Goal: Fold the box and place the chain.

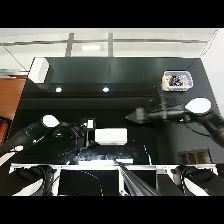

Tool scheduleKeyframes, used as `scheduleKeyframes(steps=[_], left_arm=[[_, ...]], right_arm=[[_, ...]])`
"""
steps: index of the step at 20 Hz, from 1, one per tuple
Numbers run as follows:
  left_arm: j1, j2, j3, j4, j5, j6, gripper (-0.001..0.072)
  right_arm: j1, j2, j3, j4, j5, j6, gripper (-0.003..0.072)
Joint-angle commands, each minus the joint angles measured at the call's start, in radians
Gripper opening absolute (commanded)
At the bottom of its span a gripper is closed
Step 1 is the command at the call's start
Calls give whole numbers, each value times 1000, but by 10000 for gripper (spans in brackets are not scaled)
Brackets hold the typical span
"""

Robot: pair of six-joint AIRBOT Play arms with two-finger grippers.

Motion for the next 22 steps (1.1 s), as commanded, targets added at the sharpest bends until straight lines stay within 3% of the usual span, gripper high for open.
scheduleKeyframes(steps=[1, 4, 6, 9, 12, 15, 19, 22], left_arm=[[1, 77, 2, 108, -5, -87, 711], [1, 195, 2, 277, -72, -340, 711], [-3, 264, 2, 280, -141, -456, 710], [-47, 292, 42, 258, -146, -585, 709], [-124, 231, 123, 249, -84, -600, 709], [-190, 105, 206, 208, -17, -599, 710], [-229, -43, 282, 204, -11, -598, 709], [-230, -83, 289, 183, -16, -596, 710]], right_arm=[[-159, 51, 50, -73, 109, 0, 10], [-225, 51, 55, -92, 131, -5, 10], [-230, 51, 55, -131, 121, -20, 10], [-230, 50, 55, -175, 91, -20, 10], [-230, 50, 55, -190, 80, -20, 10], [-230, 50, 55, -190, 79, -21, 10], [-230, 50, 55, -190, 84, -21, 10], [-230, 50, 55, -190, 84, -22, 11]])
